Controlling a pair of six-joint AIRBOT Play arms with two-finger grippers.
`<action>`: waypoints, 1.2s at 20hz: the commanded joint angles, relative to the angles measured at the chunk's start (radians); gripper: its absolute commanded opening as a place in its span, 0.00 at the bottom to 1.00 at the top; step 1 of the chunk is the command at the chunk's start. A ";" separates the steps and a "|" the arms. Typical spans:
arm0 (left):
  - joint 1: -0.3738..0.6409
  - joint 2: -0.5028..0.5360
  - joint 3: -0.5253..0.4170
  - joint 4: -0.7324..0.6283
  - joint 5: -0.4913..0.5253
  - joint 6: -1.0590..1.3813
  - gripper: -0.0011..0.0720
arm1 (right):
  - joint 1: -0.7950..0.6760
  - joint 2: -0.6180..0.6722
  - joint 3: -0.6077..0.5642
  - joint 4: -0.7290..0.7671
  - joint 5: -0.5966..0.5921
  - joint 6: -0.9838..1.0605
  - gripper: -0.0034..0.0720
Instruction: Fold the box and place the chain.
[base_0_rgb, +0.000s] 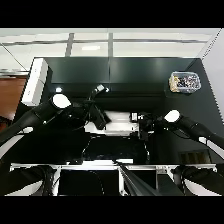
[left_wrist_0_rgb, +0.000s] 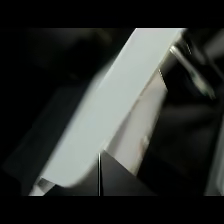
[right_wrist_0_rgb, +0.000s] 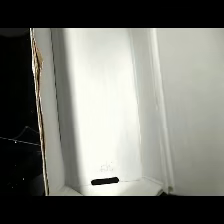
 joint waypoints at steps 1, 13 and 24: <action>-0.003 -0.008 -0.018 -0.129 0.261 0.066 0.05 | 0.000 -0.001 0.000 0.000 -0.001 0.000 0.25; 0.002 -0.224 0.085 0.085 0.071 0.066 0.05 | 0.000 -0.001 0.000 0.001 -0.003 0.000 0.25; 0.151 0.112 -0.011 0.165 -0.117 0.089 0.05 | 0.000 -0.001 0.000 0.001 -0.003 0.000 0.25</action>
